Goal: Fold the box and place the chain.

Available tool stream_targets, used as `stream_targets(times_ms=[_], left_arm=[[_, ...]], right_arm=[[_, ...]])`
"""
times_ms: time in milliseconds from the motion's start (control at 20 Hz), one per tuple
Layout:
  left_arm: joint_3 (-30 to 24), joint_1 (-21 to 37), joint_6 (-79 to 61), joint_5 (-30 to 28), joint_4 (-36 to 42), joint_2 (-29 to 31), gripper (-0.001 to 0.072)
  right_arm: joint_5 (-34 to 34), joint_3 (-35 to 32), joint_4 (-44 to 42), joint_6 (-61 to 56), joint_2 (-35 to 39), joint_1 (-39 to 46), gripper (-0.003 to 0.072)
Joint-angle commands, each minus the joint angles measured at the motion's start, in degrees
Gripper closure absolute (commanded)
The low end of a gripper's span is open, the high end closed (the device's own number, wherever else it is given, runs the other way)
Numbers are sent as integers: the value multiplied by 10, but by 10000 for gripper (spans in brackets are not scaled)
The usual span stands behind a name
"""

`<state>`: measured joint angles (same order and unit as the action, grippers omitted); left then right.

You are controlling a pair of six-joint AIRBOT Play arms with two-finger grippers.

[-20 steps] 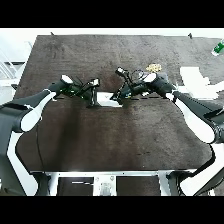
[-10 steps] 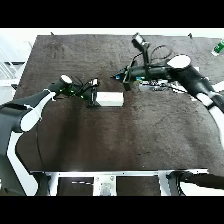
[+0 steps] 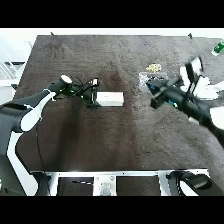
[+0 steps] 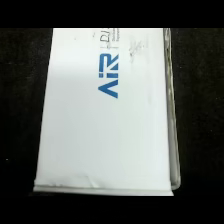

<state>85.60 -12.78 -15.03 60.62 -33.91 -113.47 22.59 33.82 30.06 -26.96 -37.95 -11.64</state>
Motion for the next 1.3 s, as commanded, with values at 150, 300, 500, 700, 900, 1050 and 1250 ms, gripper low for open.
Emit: stream_targets(times_ms=[150, 300, 500, 700, 900, 1050, 1250], left_arm=[[0, 0, 0, 1, 12, 0, 86], [0, 0, 0, 5, 14, 0, 87], [0, 0, 1, 6, 14, 0, 695], [1, 5, 31, -9, 13, 19, 694], [0, 56, 110, -49, 14, 88, 698], [0, 127, 166, -99, 14, 132, 698], [0, 238, 256, -171, 13, 152, 698]], right_arm=[[-247, -223, 4, -18, 177, 7, 679], [-247, -253, 4, -18, 182, 7, 679], [-247, -265, 4, -18, 182, 7, 678], [-247, -265, 5, -17, 182, 7, 679], [-247, -265, 4, -18, 182, 7, 679], [-247, -265, 4, -18, 182, 7, 679], [-247, -265, 4, -18, 182, 7, 679]])
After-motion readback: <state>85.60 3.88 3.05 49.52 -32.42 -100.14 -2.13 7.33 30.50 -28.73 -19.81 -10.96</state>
